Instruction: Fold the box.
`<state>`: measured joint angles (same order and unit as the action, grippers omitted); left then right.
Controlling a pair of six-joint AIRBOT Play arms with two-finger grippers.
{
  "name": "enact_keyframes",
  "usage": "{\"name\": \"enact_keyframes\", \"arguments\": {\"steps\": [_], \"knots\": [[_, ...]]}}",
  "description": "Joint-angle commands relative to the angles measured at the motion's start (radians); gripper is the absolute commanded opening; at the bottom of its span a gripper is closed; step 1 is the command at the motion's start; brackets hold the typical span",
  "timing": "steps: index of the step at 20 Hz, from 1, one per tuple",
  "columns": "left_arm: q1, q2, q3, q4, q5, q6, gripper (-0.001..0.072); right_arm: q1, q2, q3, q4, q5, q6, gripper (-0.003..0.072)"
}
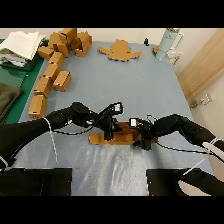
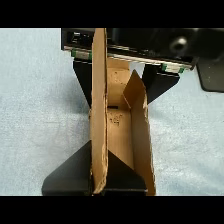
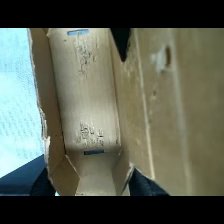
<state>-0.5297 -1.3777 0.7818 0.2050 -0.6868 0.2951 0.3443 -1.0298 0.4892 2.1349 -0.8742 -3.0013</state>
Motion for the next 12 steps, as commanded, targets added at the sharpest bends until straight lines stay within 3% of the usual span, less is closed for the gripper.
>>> {"name": "enact_keyframes", "arguments": {"steps": [1, 7, 9, 12], "knots": [[0.000, 0.000, 0.000, 0.001, -0.002, 0.000, 0.0014, 0.000, 0.000, -0.001, 0.000, 0.003, 0.000, 0.0603], [0.000, 0.000, 0.000, 0.001, -0.002, 0.000, 0.0014, 0.000, -0.001, -0.002, 0.000, 0.014, 0.000, 0.0594], [0.000, 0.000, 0.000, 0.001, -0.002, 0.000, 0.0014, 0.000, -0.001, -0.002, 0.000, 0.013, 0.000, 0.0516], [0.000, 0.000, 0.000, 0.001, -0.002, 0.000, 0.0014, 0.000, 0.000, -0.002, 0.000, 0.013, 0.000, 0.0517]]}}
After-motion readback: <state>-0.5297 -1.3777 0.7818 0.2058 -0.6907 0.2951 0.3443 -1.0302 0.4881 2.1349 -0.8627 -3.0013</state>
